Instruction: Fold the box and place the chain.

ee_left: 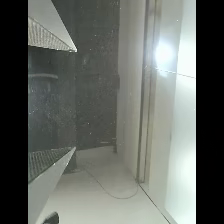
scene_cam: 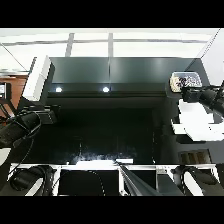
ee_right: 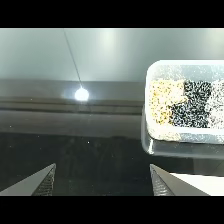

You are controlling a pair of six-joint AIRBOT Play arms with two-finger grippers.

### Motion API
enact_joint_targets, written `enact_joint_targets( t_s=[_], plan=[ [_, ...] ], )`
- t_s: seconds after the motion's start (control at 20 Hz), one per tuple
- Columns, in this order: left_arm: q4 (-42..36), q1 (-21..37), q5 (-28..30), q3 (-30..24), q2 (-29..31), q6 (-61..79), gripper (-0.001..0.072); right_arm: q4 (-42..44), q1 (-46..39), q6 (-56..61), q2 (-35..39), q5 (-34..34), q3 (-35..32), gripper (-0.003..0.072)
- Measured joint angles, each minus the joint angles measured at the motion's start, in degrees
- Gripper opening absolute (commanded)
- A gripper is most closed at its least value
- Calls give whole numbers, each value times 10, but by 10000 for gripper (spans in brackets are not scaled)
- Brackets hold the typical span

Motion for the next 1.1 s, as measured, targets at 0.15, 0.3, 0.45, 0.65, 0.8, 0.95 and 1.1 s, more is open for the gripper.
enact_joint_targets(
  t_s=[0.15,0.3,0.45,0.65,0.8,0.95,1.1],
  plan=[
    [0,0,0,0,0,0,694,0,0,0,0,0,0,649],
    [0,0,0,0,0,0,695,0,0,0,0,0,0,649],
    [0,0,0,0,0,0,695,0,0,0,0,0,0,649],
    [0,0,0,0,0,0,695,0,0,0,0,0,0,649],
    [0,0,0,0,0,0,695,0,0,0,0,0,0,649],
    [0,0,2,0,0,0,695,10,0,0,0,0,0,649],
    [0,0,20,0,0,0,695,30,0,0,0,-2,0,649]
  ],
)
